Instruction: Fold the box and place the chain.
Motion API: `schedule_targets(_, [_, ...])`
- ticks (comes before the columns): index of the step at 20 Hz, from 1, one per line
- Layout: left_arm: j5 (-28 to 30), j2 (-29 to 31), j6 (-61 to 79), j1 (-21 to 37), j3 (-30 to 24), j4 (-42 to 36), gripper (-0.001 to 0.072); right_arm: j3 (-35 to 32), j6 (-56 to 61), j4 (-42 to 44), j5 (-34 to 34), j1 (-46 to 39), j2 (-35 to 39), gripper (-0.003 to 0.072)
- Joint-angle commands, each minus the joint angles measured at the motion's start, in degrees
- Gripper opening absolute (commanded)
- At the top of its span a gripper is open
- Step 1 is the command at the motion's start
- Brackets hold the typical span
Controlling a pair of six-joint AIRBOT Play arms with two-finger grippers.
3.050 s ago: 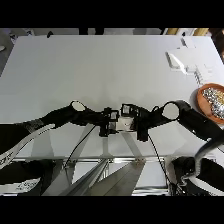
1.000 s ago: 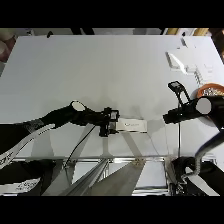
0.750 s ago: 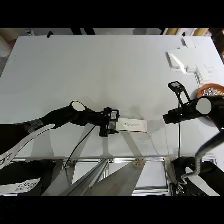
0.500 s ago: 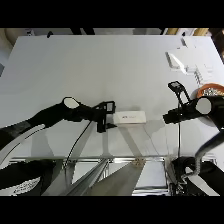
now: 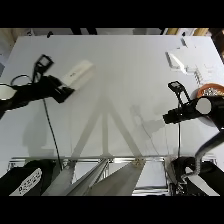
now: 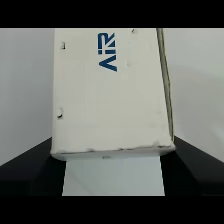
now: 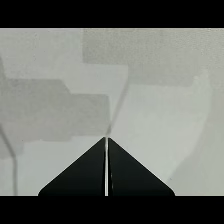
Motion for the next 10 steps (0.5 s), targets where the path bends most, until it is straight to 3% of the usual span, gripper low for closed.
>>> schedule_targets(1, [1.66, 1.57, -14.32, 12.66, 0.0, 11.78, 0.0313, -0.04, 0.0, 0.02, 0.02, -0.04, -0.02, 0.002])
schedule_targets(5, [1.05, -2.1, -25.66, 18.88, -0.02, 24.33, 0.0326, -0.04, 0.0, 0.02, 0.0, -0.04, -0.02, 0.002])
schedule_targets(9, [0.48, -5.77, -32.68, 19.41, -0.02, 32.85, 0.0355, -0.04, 0.0, 0.02, 0.0, -0.04, -0.02, 0.002])
schedule_targets(10, [0.28, -6.38, -33.03, 19.41, -0.02, 32.81, 0.0437, -0.04, 0.0, 0.02, 0.0, -0.04, -0.02, 0.002])
